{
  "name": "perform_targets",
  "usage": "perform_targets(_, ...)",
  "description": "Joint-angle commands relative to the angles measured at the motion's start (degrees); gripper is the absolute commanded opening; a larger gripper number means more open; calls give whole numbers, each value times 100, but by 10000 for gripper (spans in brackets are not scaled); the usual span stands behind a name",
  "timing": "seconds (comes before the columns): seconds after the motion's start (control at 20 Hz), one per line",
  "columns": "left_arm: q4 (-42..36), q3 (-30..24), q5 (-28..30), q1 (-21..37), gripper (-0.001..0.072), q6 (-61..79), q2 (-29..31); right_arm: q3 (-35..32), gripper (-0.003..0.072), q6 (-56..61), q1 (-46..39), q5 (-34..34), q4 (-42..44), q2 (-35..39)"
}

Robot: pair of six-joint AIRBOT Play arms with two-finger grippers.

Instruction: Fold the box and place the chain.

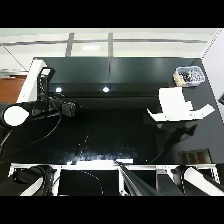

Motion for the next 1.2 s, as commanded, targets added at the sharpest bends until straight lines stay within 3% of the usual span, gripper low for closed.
perform_targets(0.0,2,-2,0,-4,709,0,7,577,708,-1480,-1373,800,1432,-1088)
perform_targets(0.15,4,0,-2,-4,709,0,7,833,707,-3220,-1915,1556,3136,-1919)
perform_targets(0.25,2,0,-2,-4,708,0,7,1272,707,-3563,-1930,2238,3591,-2586)
perform_targets(0.45,4,-2,0,-4,708,0,4,2284,699,-3571,-1545,3145,3624,-3648)
perform_targets(0.5,4,-2,0,-4,709,0,4,2365,617,-3576,-1429,3233,3613,-3775)
perform_targets(0.55,4,-2,0,-4,709,0,4,2371,592,-3620,-1335,3327,3600,-3847)
perform_targets(0.65,7,-2,0,-4,709,2,4,2371,592,-3705,-1161,3644,3368,-3956)
perform_targets(0.8,7,-2,-2,-4,709,0,4,2369,590,-3696,-1023,3567,2940,-3974)
perform_targets(0.85,4,-2,-4,-4,709,0,4,2369,536,-3683,-1021,3563,3036,-3974)
perform_targets(1.0,7,-2,-20,-4,708,0,4,2369,130,-3694,-1023,3781,3241,-3971)
perform_targets(1.05,7,-2,-20,-4,709,0,4,2367,49,-3707,-1023,3932,3257,-3954)
perform_targets(1.15,9,-2,-20,-4,709,2,4,2284,48,-3755,-1023,4057,3276,-3762)
